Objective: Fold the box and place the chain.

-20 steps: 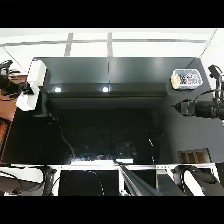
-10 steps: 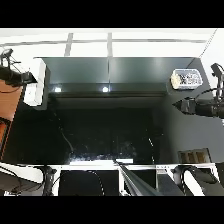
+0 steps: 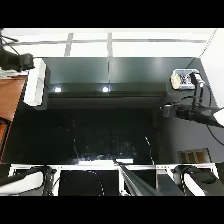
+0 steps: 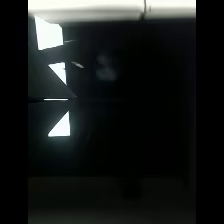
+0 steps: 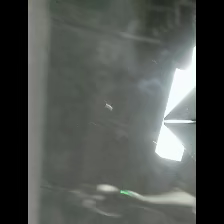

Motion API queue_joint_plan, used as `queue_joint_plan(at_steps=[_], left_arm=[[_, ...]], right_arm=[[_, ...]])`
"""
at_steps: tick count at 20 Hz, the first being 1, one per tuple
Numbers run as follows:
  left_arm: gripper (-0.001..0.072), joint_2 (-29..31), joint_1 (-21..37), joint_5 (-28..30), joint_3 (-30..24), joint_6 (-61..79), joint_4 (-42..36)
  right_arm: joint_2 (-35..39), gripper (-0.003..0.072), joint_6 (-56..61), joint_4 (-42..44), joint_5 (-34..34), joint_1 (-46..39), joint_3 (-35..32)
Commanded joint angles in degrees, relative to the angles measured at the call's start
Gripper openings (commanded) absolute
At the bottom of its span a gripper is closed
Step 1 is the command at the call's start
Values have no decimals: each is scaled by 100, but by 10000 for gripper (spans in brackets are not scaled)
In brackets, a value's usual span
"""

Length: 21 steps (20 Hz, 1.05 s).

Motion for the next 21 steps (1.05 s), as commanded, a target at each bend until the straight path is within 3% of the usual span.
queue_joint_plan(at_steps=[1, 2, 4, 7, 21], left_arm=[[23, 1768, -737, 1871, -2671, 76, -24], [23, 2192, -785, 2177, -3344, 74, -24], [24, 2811, -774, 2459, -4166, 59, 2], [24, 3344, -776, 2192, -4717, 52, 101], [24, 3348, -774, 2024, -4782, 52, 101]], right_arm=[[-24, 15, -7, -564, -1598, 352, -433], [-22, 15, -7, -717, -1541, 343, -433], [-22, 15, -4, -699, -1539, 345, -433], [-22, 15, -4, -699, -1539, 345, -433], [-22, 15, -4, -702, -1539, 345, -433]])
